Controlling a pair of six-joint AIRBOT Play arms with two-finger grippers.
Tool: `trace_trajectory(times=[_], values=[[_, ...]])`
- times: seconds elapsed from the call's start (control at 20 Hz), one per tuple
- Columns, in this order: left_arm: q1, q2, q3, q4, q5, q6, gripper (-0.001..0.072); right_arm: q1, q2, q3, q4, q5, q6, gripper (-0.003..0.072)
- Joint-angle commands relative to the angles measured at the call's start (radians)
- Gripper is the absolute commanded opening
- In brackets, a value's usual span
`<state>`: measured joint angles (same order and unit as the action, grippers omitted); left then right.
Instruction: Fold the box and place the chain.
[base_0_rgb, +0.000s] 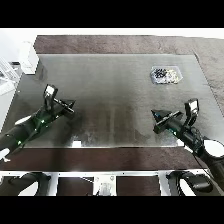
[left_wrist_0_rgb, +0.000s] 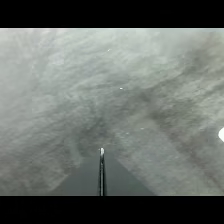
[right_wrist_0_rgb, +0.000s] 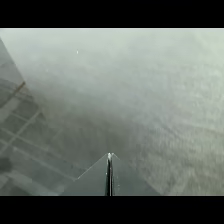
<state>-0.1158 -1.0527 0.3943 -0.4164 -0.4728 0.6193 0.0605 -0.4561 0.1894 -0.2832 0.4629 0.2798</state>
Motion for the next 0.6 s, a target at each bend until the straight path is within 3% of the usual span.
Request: trace_trajectory(times=[0.0,0.55], values=[[-0.002,0.002,-0.091,-0.242,-0.092,0.254,0.0017,0.0,0.057,-0.071,-0.001,-0.03,-0.004,0.001],[-0.002,0.002,-0.108,-0.243,-0.106,0.253,0.0022,0.0,0.056,-0.079,-0.001,-0.018,-0.003,0.0011]])
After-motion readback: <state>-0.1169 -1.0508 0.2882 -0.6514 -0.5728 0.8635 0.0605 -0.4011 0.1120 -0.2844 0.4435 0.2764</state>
